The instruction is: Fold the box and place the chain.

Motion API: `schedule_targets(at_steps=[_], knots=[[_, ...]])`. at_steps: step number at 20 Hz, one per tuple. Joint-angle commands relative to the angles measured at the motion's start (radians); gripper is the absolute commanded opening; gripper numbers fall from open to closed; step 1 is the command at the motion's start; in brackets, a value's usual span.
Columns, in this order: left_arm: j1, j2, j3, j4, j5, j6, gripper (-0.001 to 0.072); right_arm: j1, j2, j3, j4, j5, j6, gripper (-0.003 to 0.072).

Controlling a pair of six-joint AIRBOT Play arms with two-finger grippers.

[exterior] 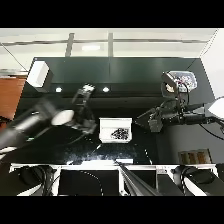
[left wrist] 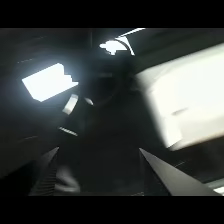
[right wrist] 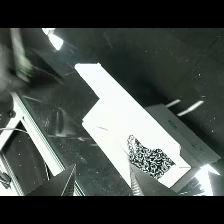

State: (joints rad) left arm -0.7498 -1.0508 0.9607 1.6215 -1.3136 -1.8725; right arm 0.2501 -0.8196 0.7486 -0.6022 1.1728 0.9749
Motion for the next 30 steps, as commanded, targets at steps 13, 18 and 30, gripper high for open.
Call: schedule_targets(at_steps=[13,18,30], knots=[[0.452,0.065,-0.512,-0.945,0.337,1.840,0.0709,-0.001,0.000,0.001,-0.005,0.010,0.003,0.0393],[0.352,-0.021,-0.511,-0.941,0.563,2.000,0.0708,-0.001,0.000,0.001,-0.013,0.005,0.023,0.0393],[0.259,-0.112,-0.447,-1.009,0.512,2.000,0.0705,0.000,0.000,0.000,-0.069,-0.010,0.050,0.0393]])
